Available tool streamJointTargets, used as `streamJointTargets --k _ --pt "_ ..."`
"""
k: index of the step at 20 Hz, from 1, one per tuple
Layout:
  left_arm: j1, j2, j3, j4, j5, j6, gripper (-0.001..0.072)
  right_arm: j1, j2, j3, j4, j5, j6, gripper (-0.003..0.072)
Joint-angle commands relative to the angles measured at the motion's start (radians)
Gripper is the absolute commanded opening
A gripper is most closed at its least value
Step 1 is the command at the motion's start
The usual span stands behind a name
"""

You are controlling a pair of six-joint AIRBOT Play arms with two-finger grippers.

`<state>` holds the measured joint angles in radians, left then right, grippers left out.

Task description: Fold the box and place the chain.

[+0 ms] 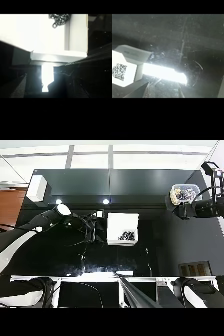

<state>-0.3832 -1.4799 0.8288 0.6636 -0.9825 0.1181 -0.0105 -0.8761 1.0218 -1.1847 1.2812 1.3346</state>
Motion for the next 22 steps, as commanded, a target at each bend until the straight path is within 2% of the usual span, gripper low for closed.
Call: streamJointTargets --k 1,10,15,22 --pt "-0.009 -0.006 0.006 -0.004 -0.019 0.005 0.071 0.0 0.001 0.001 0.003 -0.002 0.0 0.0418" --pt "-0.038 -0.004 0.056 -0.017 -0.044 -0.044 0.0709 0.0 0.001 0.001 0.002 -0.003 0.0 0.0418" --pt "-0.08 -0.005 0.056 -0.014 0.011 -0.044 0.0709 0.0 0.001 0.001 0.002 -0.005 0.0 0.0419" --pt "-0.108 -0.027 0.056 -0.021 0.021 -0.043 0.0709 0.0 0.001 0.001 0.002 -0.007 0.0 0.0418"
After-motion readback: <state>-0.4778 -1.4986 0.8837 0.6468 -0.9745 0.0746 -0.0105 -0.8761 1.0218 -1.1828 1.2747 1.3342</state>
